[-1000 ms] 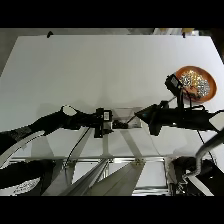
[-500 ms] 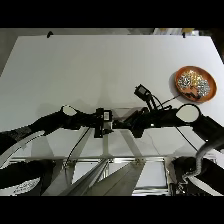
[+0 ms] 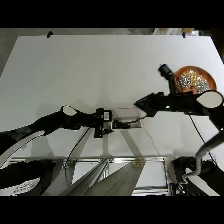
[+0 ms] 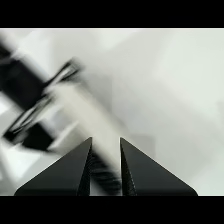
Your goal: Fold the box and place the chain.
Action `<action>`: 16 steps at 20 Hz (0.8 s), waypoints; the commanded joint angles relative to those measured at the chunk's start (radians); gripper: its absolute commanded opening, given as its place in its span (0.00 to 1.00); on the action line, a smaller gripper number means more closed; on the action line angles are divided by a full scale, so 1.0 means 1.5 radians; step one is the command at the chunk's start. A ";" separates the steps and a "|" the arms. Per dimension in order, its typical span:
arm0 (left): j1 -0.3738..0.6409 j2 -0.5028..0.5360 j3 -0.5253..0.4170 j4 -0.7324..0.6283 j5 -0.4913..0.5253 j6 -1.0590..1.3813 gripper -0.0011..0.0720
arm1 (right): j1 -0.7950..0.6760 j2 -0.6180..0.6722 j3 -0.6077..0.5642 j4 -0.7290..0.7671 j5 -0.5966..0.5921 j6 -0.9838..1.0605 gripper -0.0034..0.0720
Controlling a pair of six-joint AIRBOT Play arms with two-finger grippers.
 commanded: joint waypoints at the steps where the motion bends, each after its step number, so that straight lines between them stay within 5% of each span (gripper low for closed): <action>1: 0.000 0.000 0.000 0.000 0.000 0.000 0.21 | -0.095 -0.004 0.014 -0.090 -0.027 -0.032 0.27; 5: 0.000 0.000 0.000 0.000 0.000 0.000 0.21 | -0.094 -0.041 0.013 -0.290 -0.043 -0.032 0.27; 16: 0.000 0.000 0.000 0.000 0.000 0.000 0.21 | -0.075 -0.175 0.008 -0.322 -0.092 0.153 0.29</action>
